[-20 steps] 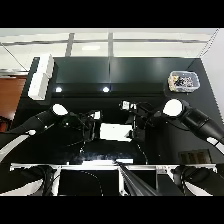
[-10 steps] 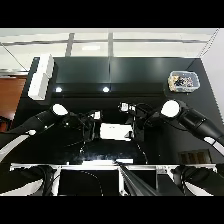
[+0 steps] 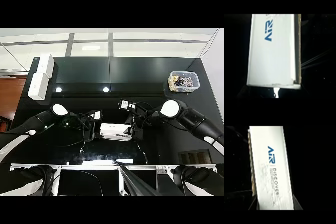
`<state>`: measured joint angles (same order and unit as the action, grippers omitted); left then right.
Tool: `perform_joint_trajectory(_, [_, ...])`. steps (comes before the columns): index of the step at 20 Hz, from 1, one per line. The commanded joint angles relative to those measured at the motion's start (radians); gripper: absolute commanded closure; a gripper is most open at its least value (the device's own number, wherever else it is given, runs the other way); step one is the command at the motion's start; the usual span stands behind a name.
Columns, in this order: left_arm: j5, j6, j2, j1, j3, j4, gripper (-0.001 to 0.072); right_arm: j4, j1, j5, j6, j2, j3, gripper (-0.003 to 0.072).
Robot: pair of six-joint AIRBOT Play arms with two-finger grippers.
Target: Fold the box and place the chain.
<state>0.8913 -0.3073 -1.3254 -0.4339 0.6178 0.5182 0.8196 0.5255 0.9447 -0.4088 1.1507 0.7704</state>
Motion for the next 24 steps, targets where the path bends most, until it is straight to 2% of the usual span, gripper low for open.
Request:
perform_joint_trajectory(1, [0.001, 0.0, -0.001, -0.001, 0.001, 0.0, 0.0237, -0.006, 0.0, 0.002, -0.006, 0.0, 0.001, 0.0195])
perform_joint_trajectory(24, [0.001, 0.0, -0.001, -0.001, 0.001, 0.0, 0.0237, -0.007, 0.0, -0.007, -0.025, 0.001, -0.024, 0.0195])
